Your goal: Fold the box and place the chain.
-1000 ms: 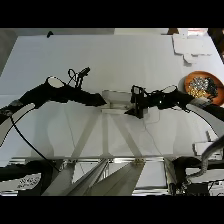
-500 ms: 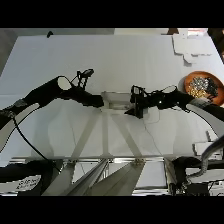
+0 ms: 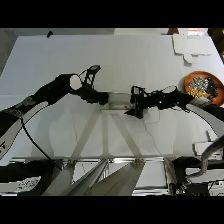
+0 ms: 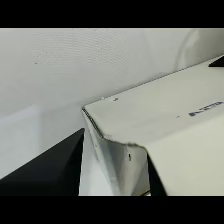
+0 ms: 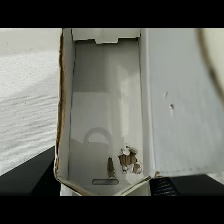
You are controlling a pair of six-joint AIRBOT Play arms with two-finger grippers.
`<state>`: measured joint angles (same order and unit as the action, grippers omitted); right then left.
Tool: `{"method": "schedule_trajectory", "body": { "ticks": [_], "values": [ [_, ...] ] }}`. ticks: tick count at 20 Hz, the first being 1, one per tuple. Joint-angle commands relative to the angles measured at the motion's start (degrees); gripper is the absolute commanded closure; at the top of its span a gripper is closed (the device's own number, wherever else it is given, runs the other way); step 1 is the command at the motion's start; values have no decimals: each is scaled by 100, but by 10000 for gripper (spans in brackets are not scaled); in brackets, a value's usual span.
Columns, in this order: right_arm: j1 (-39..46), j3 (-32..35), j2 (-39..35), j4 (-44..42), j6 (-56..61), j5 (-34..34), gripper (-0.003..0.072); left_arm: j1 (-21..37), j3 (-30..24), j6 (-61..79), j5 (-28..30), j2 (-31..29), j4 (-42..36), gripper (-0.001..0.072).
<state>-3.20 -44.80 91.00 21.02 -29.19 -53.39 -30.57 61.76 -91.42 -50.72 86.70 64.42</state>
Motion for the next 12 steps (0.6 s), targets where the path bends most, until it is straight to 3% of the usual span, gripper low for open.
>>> {"method": "schedule_trajectory", "body": {
  "ticks": [1,12],
  "values": [
    [0,-4,0,-7,4,2,254,-129,48,-463,-50,118,350,293],
    [0,-4,2,-7,4,0,254,-599,658,-2149,-533,721,1626,321]
  ]
}}
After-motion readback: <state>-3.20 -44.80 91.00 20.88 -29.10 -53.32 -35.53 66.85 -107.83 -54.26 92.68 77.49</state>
